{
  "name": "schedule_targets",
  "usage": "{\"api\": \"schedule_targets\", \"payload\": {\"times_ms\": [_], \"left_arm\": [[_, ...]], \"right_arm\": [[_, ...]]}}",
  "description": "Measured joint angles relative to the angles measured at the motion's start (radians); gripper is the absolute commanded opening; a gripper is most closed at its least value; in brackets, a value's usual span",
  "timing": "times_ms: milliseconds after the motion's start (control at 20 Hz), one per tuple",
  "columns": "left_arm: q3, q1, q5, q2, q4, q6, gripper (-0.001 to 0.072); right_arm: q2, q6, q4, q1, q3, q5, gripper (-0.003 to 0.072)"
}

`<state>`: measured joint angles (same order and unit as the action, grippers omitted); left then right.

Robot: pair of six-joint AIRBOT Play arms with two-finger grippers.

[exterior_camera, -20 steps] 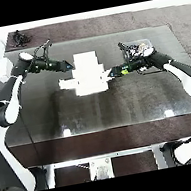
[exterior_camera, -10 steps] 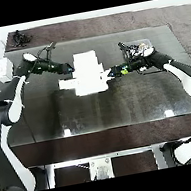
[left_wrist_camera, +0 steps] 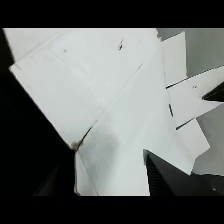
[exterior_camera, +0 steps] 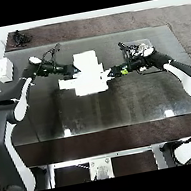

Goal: Fold the box and place the chain.

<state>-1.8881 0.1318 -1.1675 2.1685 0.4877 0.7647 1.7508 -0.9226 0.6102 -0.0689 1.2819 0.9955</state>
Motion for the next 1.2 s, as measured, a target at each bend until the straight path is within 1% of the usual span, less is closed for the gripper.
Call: {"api": "schedule_targets", "payload": {"times_ms": [50,200,250,350,400,450,950,1000,1050,1200], "left_arm": [[0.0,0.0,0.0,0.004,-0.015,-0.003,0.0524],[0.0,0.002,0.001,0.017,-0.031,-0.011,0.0521],[0.0,0.002,0.001,0.018,-0.039,-0.015,0.041],[0.0,0.002,0.002,0.023,-0.039,-0.019,0.0404],[0.0,0.002,0.003,0.023,-0.043,-0.021,0.0376],[0.0,0.002,0.004,0.023,-0.045,-0.022,0.028],[0.0,0.002,0.022,0.025,-0.05,-0.04,0.0277],[0.0,0.002,0.022,0.026,-0.051,-0.042,0.0268],[0.0,0.002,0.023,0.027,-0.051,-0.046,0.0209],[0.0,0.002,0.023,0.032,-0.052,-0.057,0.0209]], "right_arm": [[0.0,0.0,0.0,0.0,0.0,0.0,0.0007],[0.0,0.0,0.0,0.0,0.0,0.0,0.0008],[0.0,0.0,0.0,0.0,0.0,0.0,0.0008],[0.0,0.0,0.0,0.0,0.0,0.0,0.0008],[0.0,0.0,0.0,0.0,0.0,0.0,0.0008],[0.0,0.0,0.0,0.0,0.0,0.0,0.0007],[0.0,-0.001,0.001,0.0,-0.001,0.0,0.0008],[0.0,-0.001,0.001,0.0,-0.001,0.0,0.0008],[0.0,-0.001,0.001,0.0,-0.001,0.0,0.0008],[0.0,-0.001,0.001,0.0,-0.001,0.0,0.0007]]}}
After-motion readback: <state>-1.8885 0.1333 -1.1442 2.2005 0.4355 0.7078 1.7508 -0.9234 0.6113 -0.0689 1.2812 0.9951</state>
